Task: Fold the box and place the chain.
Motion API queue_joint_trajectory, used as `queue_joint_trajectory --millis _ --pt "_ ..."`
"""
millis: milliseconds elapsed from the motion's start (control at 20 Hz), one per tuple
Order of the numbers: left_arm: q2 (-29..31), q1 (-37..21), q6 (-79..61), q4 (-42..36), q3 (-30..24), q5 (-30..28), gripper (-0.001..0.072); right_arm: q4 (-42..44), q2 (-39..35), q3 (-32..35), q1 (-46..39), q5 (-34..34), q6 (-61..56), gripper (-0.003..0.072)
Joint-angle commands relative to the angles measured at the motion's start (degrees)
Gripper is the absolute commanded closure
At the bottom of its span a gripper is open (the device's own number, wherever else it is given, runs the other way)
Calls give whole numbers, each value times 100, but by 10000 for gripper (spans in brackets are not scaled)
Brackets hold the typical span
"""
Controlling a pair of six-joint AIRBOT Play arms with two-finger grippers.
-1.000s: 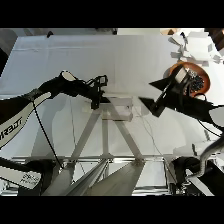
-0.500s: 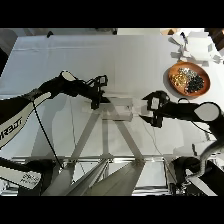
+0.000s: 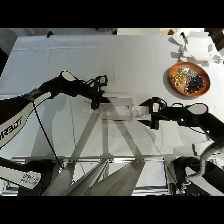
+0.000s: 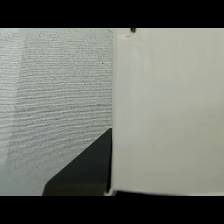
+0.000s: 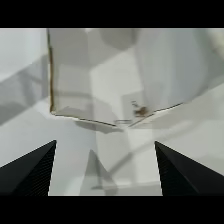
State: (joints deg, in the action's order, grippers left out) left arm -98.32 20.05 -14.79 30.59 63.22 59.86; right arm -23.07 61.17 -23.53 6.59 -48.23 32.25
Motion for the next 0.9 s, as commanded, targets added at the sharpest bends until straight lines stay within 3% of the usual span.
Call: queue_joint_trajectory --millis 0,300,550,850 --pt "-4 4 -2 2 -4 -2 699 848 820 39 -105 -72 444 -22" --pt "-4 4 -4 2 -4 -2 699 1132 1016 39 0 -245 400 -28" --pt "-4 4 -2 2 -4 -2 699 1141 1016 39 444 109 365 -29" --pt "-4 4 -2 0 -4 -2 699 1266 1016 39 435 525 -831 -26"
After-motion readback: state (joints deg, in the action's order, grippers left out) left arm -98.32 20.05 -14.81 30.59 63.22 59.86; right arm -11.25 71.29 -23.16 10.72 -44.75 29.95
